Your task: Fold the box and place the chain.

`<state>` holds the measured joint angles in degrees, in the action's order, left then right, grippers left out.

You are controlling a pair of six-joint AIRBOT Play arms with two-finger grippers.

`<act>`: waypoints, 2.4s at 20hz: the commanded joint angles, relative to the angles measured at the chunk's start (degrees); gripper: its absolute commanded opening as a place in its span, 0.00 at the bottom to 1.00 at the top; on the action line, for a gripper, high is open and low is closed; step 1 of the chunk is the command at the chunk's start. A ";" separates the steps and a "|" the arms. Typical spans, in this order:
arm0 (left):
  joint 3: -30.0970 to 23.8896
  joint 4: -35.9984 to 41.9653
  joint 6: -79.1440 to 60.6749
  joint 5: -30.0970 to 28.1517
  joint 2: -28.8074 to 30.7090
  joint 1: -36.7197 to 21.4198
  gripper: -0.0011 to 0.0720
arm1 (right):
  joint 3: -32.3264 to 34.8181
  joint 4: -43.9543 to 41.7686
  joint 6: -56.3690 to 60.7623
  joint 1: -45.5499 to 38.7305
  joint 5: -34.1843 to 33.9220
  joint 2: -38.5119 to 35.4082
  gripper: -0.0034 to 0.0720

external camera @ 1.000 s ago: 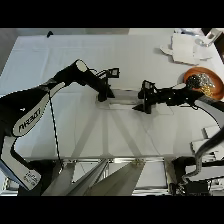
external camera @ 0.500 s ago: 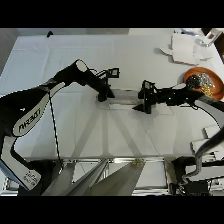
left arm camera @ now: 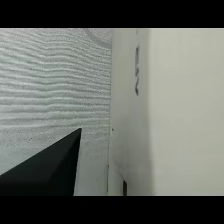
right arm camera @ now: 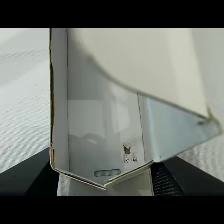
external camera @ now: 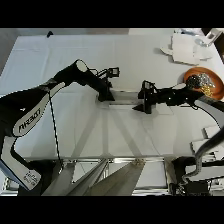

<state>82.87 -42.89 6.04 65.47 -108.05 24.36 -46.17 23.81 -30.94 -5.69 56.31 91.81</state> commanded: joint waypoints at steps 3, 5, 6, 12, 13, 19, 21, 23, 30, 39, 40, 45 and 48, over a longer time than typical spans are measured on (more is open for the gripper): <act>0.00 -1.70 3.08 1.44 1.01 -0.46 0.74 | -0.04 -0.13 0.24 -0.02 -0.11 -0.02 0.73; 0.00 -5.01 3.67 3.56 2.10 -1.27 0.74 | -0.02 -0.13 0.24 -0.02 -0.13 -0.02 0.73; 0.00 -7.50 4.59 5.01 2.84 -1.81 0.74 | -0.02 -0.11 0.24 -0.02 -0.13 -0.02 0.73; 0.00 -20.22 12.37 14.78 7.91 -4.52 0.73 | -0.04 -0.13 0.24 -0.02 -0.13 -0.02 0.73; 0.00 -20.96 14.03 16.68 8.55 -4.81 0.73 | -0.04 -0.13 0.24 -0.02 -0.13 -0.02 0.73; 0.00 -15.37 20.72 25.24 9.73 -1.31 0.03 | -0.02 -0.13 0.24 -0.02 -0.13 -0.02 0.73; 0.00 -11.04 17.90 21.51 9.70 0.81 0.03 | -0.04 -0.11 0.24 -0.02 -0.13 -0.02 0.73; 0.00 -9.29 17.14 16.76 9.68 1.64 0.03 | -0.04 -0.13 0.24 -0.02 -0.13 -0.02 0.73; 0.00 0.63 17.16 3.32 9.66 0.85 0.03 | -0.04 -0.13 0.24 -0.02 -0.13 -0.02 0.73; 0.00 6.99 31.67 -14.58 1.03 1.01 0.03 | -0.04 -0.13 0.24 -0.02 -0.13 -0.02 0.73; 0.00 6.84 31.65 -13.27 -0.09 1.22 0.03 | -0.04 -0.11 0.24 -0.02 -0.13 -0.02 0.73; 0.00 5.22 31.30 -12.07 2.47 0.57 0.03 | -0.04 -0.11 0.24 -0.02 -0.13 -0.02 0.73; 0.00 4.24 31.23 -10.51 8.00 -2.40 0.03 | -0.04 -0.11 0.24 -0.02 -0.13 -0.02 0.73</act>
<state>82.85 -37.67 37.12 53.89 -103.66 23.88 -46.17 23.70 -30.81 -5.72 56.23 91.81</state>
